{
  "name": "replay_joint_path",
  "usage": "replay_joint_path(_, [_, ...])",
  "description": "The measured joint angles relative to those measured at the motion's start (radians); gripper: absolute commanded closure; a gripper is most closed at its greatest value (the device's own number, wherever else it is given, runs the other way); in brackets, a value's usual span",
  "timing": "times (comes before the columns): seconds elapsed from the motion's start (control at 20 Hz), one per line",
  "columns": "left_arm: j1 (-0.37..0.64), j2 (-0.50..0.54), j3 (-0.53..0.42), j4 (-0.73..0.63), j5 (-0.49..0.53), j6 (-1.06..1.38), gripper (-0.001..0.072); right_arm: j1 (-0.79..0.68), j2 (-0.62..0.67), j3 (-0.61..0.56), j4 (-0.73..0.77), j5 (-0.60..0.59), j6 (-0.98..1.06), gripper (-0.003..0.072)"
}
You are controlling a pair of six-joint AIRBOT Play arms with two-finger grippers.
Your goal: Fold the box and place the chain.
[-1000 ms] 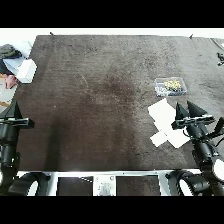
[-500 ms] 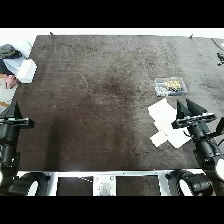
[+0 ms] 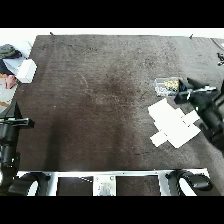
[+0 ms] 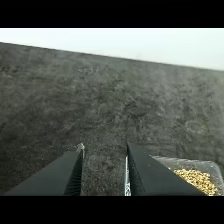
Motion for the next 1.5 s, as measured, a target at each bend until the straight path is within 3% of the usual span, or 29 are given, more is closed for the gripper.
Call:
replay_joint_path(0.15, [0.000, 0.000, 0.000, 0.000, 0.000, 0.000, 0.0699, -0.185, -0.203, 0.155, -0.082, 0.256, 0.087, 0.0367])
replay_joint_path(0.4, [0.000, 0.000, 0.000, 0.000, 0.000, 0.000, 0.0699, -0.512, -0.504, 0.454, -0.349, 0.705, 0.254, 0.0367])
replay_joint_path(0.55, [0.000, 0.000, 0.000, 0.000, 0.000, 0.000, 0.0699, -0.641, -0.635, 0.615, -0.520, 0.890, 0.335, 0.0367])
replay_joint_path(0.8, [0.000, 0.000, 0.000, 0.000, 0.000, 0.000, 0.0699, -0.748, -0.853, 0.859, -0.776, 1.110, 0.429, 0.0367])
replay_joint_path(1.1, [0.000, 0.000, 0.000, 0.000, 0.000, 0.000, 0.0699, -0.779, -1.131, 1.118, -0.924, 1.303, 0.458, 0.0366])
replay_joint_path(1.5, [0.000, 0.000, 0.000, 0.000, 0.000, 0.000, 0.0699, -0.784, -1.315, 1.205, -0.979, 1.404, 0.423, 0.0366])
